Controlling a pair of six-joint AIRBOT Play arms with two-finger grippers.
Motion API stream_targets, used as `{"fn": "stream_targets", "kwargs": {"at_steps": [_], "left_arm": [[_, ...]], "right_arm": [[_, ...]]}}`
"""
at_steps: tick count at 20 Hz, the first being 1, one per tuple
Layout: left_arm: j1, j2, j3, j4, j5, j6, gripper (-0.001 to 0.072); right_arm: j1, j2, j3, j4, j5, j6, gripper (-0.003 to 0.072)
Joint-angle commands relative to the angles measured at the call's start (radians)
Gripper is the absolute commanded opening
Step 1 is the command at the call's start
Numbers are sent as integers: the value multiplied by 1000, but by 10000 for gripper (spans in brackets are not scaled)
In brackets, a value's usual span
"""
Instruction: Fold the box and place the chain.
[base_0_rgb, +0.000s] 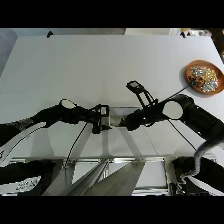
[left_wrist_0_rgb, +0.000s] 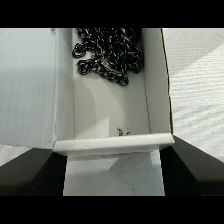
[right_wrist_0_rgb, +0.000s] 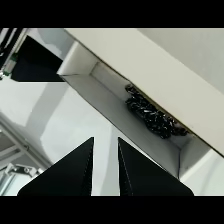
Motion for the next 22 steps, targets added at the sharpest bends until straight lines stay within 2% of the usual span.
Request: {"fn": "stream_targets", "kwargs": {"at_steps": [1, 4, 6, 10, 12, 14, 18, 19, 20, 22], "left_arm": [[0, 1, 1, 0, 0, 0, 152], [0, 1, 1, 0, 0, 0, 152], [0, 1, 1, 0, 0, 0, 152], [0, 1, 1, 0, 0, 0, 152], [0, 1, 1, 0, 0, 0, 152], [0, 1, 1, 0, 0, 0, 152], [0, 1, 1, 0, 0, 0, 152], [0, 1, 1, 0, 0, 0, 152], [0, 1, 1, 0, 0, 0, 152], [0, 1, 1, 0, 0, 0, 152]], "right_arm": [[-20, 54, 64, -8, 84, -58, 182], [-135, 105, 208, -70, 190, -113, 181], [-242, 114, 268, -135, 190, -113, 181], [-454, 88, 277, -222, 169, -121, 183], [-522, 35, 277, -241, 164, -121, 195], [-554, -42, 277, -241, 166, -121, 330], [-558, -218, 277, -258, 155, -112, 357], [-558, -254, 277, -264, 155, -97, 412], [-558, -289, 277, -272, 155, -80, 425], [-558, -350, 277, -276, 159, -59, 422]]}}
